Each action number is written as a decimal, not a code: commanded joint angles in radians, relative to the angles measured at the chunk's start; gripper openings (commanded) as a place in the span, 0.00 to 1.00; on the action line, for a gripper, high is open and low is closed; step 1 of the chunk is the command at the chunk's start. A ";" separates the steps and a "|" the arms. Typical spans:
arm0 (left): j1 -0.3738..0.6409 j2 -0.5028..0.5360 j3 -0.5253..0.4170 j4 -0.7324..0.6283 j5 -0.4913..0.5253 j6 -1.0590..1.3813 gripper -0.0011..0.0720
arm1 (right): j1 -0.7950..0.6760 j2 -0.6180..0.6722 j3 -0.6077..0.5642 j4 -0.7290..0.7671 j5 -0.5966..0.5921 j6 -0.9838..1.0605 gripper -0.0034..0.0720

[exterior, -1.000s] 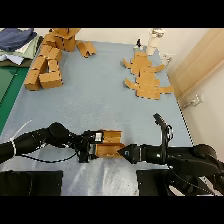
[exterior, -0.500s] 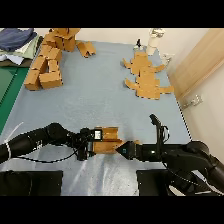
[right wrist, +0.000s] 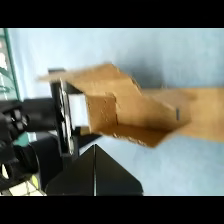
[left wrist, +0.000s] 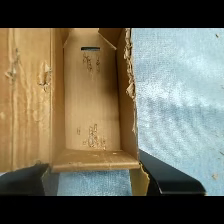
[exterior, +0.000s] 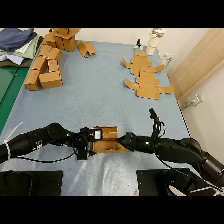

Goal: Fold the box.

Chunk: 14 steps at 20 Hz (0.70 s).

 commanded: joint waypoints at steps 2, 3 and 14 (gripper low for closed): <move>0.000 0.001 0.001 0.000 -0.003 0.000 0.64 | 0.001 -0.130 0.051 0.009 0.122 -0.105 0.05; 0.000 0.001 0.001 0.001 -0.003 0.000 0.64 | 0.001 -0.181 0.085 0.008 0.121 -0.159 0.05; 0.000 0.001 0.001 0.001 -0.002 0.000 0.64 | 0.000 -0.705 0.271 -0.055 0.006 -0.503 0.05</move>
